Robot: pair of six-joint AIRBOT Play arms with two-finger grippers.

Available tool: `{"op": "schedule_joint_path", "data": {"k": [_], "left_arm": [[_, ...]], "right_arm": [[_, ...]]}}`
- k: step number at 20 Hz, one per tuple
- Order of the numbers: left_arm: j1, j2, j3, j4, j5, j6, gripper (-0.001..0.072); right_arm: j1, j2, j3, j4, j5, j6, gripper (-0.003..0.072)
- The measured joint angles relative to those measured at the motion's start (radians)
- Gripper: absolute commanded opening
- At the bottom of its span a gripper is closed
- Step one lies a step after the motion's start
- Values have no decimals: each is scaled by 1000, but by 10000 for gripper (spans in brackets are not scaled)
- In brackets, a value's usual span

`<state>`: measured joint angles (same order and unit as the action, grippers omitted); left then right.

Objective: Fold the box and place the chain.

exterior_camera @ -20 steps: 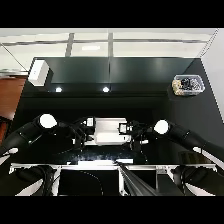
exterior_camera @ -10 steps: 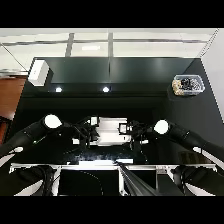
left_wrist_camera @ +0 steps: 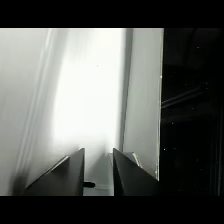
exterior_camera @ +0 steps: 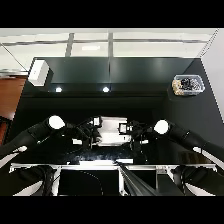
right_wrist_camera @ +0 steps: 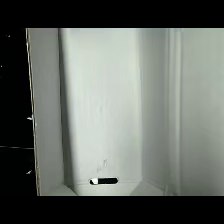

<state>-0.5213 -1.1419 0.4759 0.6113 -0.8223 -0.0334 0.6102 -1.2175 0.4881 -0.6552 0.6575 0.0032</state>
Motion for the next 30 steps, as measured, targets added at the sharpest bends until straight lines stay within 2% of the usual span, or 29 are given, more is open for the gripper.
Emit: {"op": "schedule_joint_path", "data": {"k": [1,2,3,6,9,13,15,17,21,25,28,30], "left_arm": [[0,0,0,0,0,0,227],[0,0,0,0,0,0,99],[0,0,1,2,0,0,27],[18,33,24,73,-45,-49,27],[93,127,56,208,-132,-221,29],[306,268,74,414,-271,-611,29],[430,302,73,518,-317,-811,29],[550,316,45,563,-332,-1000,30],[721,256,-20,484,-379,-1196,30],[834,110,-82,279,-434,-1162,29],[856,27,-111,166,-406,-1116,29],[829,-10,-120,103,-388,-1083,29]], "right_arm": [[0,0,0,0,0,0,293],[0,0,0,0,0,0,294],[0,0,0,0,0,0,294],[0,0,0,0,0,1,294],[0,0,0,0,0,1,294],[0,0,0,0,0,1,293],[0,0,0,0,0,1,293],[0,0,0,0,0,1,293],[0,0,0,0,0,0,293],[0,0,0,0,0,0,293],[0,0,0,0,0,0,293],[0,0,0,0,0,0,293]]}}
